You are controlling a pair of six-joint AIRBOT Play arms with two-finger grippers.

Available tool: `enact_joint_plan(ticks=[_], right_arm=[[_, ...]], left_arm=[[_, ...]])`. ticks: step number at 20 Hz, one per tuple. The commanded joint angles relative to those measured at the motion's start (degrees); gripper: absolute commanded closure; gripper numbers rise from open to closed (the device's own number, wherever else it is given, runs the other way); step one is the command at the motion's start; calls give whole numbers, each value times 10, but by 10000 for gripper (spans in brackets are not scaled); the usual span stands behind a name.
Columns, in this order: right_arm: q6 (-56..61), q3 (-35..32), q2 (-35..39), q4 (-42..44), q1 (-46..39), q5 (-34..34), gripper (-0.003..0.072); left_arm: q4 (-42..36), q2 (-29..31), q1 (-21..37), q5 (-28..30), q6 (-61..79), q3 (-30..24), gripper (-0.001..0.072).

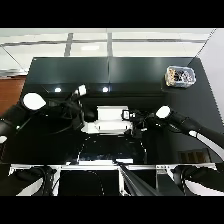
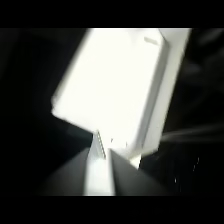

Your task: Fold the box and place the chain.

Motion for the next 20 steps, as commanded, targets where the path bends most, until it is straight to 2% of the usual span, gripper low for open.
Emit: enact_joint_plan(ticks=[1,2,7,11,12,13,14,15,17,18,19,20], right_arm=[[0,0,0,0,0,0,550],[0,0,0,0,0,0,550],[0,0,0,0,0,0,550],[0,0,0,0,0,0,550],[0,0,0,0,0,0,550],[0,0,0,0,0,0,550],[0,0,0,0,0,0,550],[0,0,0,0,0,0,550],[0,0,0,0,0,0,550],[0,0,0,0,0,0,550],[0,0,0,0,0,0,550],[0,0,0,0,0,0,550]], left_arm=[[50,18,-6,-16,154,-35,85],[53,14,-12,-3,169,-42,19],[13,-48,-44,108,174,-50,8],[-2,-92,-54,108,176,-50,16],[-1,-98,-54,106,175,-50,37],[-1,-101,-54,102,174,-50,94],[-1,-101,-54,100,173,-50,212],[-2,-101,-54,100,172,-50,285],[-23,-101,-54,100,172,-50,327],[-42,-101,-54,97,173,-50,447],[-58,-101,-56,93,173,-50,493],[-68,-101,-59,93,172,-50,493]])
